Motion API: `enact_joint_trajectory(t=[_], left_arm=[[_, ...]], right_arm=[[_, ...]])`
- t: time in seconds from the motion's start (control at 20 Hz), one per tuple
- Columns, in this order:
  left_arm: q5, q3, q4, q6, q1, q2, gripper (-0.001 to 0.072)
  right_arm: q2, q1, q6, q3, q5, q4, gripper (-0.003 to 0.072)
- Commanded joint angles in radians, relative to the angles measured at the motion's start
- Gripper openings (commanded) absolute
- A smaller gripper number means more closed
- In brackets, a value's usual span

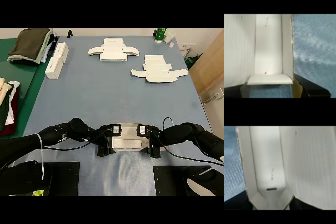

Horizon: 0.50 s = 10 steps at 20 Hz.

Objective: Fold the box.

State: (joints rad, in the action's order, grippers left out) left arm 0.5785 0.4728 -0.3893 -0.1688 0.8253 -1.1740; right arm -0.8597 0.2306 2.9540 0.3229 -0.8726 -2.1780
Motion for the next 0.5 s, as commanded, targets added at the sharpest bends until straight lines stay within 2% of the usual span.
enact_joint_trajectory(t=[0.0, 0.25, 0.45], left_arm=[[-0.003, 0.001, -0.008, -0.002, 0.017, -0.001, 0.0700], [-0.005, 0.004, -0.008, 0.015, 0.017, -0.004, 0.0699], [-0.004, 0.003, -0.084, 0.142, 0.017, -0.005, 0.0699]], right_arm=[[0.001, 0.000, -0.004, 0.000, 0.000, -0.001, 0.0508], [0.001, 0.000, -0.004, 0.000, 0.000, -0.001, 0.0507], [0.001, 0.000, -0.004, 0.000, 0.000, -0.001, 0.0507]])
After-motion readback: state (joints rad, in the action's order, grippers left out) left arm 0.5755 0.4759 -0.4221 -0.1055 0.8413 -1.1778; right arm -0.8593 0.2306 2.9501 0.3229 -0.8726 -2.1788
